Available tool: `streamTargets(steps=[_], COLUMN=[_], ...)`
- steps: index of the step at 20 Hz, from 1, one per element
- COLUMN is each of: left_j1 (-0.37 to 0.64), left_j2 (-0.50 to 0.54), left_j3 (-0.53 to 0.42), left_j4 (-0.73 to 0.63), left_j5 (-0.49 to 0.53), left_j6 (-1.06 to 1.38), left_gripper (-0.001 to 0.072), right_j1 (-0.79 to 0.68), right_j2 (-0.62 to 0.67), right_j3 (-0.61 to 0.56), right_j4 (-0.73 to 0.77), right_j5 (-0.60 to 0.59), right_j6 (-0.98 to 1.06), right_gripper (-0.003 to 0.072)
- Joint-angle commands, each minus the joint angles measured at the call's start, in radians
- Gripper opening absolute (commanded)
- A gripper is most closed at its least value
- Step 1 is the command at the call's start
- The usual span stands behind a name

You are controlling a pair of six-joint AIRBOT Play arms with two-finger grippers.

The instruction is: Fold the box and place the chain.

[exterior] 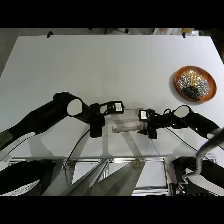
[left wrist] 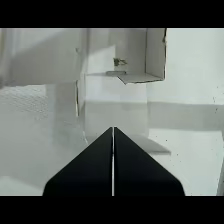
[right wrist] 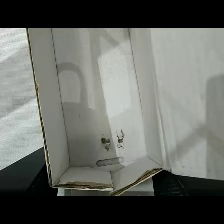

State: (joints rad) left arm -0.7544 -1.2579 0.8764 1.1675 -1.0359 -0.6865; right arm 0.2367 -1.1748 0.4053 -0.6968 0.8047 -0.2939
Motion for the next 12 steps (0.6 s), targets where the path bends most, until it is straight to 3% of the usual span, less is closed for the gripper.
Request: streamTargets(steps=[1, 4, 6, 7, 12], left_j1=[0.002, 0.009, 0.024, 0.027, 0.027], left_j2=[-0.062, -0.073, -0.072, -0.072, -0.071], left_j3=[-0.028, -0.076, -0.084, -0.084, -0.084], left_j4=[-0.011, -0.018, -0.037, -0.037, -0.108], left_j5=[0.004, 0.066, 0.094, 0.108, 0.174], left_j6=[0.072, 0.120, 0.158, 0.167, 0.285], left_gripper=[0.0007, 0.0035, 0.0255, 0.0282, 0.0292], right_j1=[0.000, 0.000, 0.000, 0.000, 0.000], right_j2=[0.001, 0.001, 0.001, 0.001, 0.001], right_j3=[0.001, 0.001, 0.001, 0.001, 0.001], right_j4=[0.000, 0.000, 0.000, 0.001, 0.000], right_j5=[0.000, 0.000, 0.000, 0.000, 0.000], right_j6=[0.000, 0.000, 0.000, 0.000, 0.000], right_gripper=[0.0419, 0.0419, 0.0419, 0.0419, 0.0419])
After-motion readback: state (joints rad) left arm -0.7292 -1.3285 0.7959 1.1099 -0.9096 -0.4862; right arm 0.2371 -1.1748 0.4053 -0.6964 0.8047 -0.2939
